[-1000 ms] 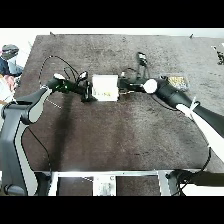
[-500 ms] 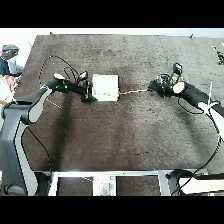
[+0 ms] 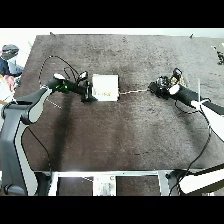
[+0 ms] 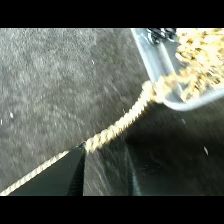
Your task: Fold the box and place the chain.
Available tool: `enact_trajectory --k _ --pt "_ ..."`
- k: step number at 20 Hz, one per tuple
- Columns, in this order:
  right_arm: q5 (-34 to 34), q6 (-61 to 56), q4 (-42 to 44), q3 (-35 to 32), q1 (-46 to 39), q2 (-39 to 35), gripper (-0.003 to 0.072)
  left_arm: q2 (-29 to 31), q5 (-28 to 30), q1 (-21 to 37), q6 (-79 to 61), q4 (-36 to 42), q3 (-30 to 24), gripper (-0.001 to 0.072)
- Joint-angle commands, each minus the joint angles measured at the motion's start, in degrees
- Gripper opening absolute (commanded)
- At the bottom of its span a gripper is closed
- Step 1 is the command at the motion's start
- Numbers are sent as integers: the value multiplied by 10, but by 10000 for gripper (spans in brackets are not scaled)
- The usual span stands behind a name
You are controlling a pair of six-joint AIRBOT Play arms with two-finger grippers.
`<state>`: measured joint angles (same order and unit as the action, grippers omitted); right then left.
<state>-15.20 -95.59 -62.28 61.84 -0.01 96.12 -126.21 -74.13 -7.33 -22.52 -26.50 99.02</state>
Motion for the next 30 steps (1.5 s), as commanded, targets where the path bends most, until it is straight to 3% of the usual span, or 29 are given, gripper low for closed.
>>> enact_trajectory --k 1,2,6,14,20,26,27,28,29,30 --pt "17 -2 21 17 11 28 139 0 0 0 0 0 0 519" --pt "12 -2 25 17 13 25 8 0 0 0 0 0 0 519" --pt "-5 20 23 17 55 -36 8 0 0 0 0 0 0 519" --pt "10 32 26 19 225 -200 8 0 0 0 0 0 0 519" --pt "39 33 21 78 317 -209 8 0 0 0 0 0 0 519" --pt "42 33 21 79 327 -176 9 0 0 0 0 0 0 519" --pt "36 33 21 79 327 -163 34 0 0 0 0 0 0 519" --pt "31 33 21 79 327 -150 195 0 0 0 0 0 0 519" --pt "24 38 13 79 327 -137 282 0 0 0 0 0 0 519" --pt "16 45 -10 78 326 -130 283 0 0 0 0 0 0 519"
